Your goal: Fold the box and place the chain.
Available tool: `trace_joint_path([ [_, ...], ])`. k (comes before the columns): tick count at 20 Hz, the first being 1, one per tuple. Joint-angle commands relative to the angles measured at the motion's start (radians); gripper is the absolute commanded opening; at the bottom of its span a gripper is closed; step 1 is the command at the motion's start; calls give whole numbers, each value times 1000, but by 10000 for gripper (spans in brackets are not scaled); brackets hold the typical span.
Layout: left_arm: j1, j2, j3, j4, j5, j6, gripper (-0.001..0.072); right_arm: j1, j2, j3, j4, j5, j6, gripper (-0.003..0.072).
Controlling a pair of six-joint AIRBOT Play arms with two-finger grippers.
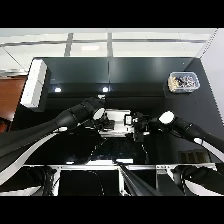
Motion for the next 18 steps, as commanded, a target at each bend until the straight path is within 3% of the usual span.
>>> trace_joint_path([
  [1, 3, -1, 1, 2, -2, -4, 170, 1, 0, 0, 0, 0, 0, 238],
  [2, 3, -1, 1, 2, -2, -3, 37, 1, 0, 0, 0, 0, 0, 238],
  [6, 3, -1, 1, 2, -2, -3, 38, 1, 0, 0, 0, 0, 0, 238],
  [7, 3, 0, 2, 2, -2, -3, 179, 1, 0, 0, 0, 0, 0, 239],
  [8, 3, 1, 2, 3, -6, -3, 376, 1, 0, 0, 0, 0, 0, 238],
  [9, 5, 3, 2, 4, -7, -3, 431, 1, 0, 0, 0, 0, 0, 238],
  [11, 8, 3, 2, 6, -7, -5, 425, 1, 0, 0, 0, 0, 0, 239],
  [12, 9, 3, 2, 7, -5, -6, 393, 1, 0, 0, 0, 0, 0, 239],
  [14, 9, 3, 2, 7, 6, -8, 48, 1, 0, 0, 0, 0, 0, 238],
  [15, 9, 3, 2, 6, 14, -8, 25, 1, 0, 0, 1, 0, 0, 241],
  [16, 9, 3, 2, 6, 14, -8, 25, 1, 0, 0, 5, -4, 1, 372],
  [17, 9, 3, 2, 6, 10, -8, 25, 1, 0, 0, 8, -7, 5, 680],
  [18, 9, 3, 2, 7, 5, -8, 25, 0, 8, 1, 1, -4, 25, 715],
])
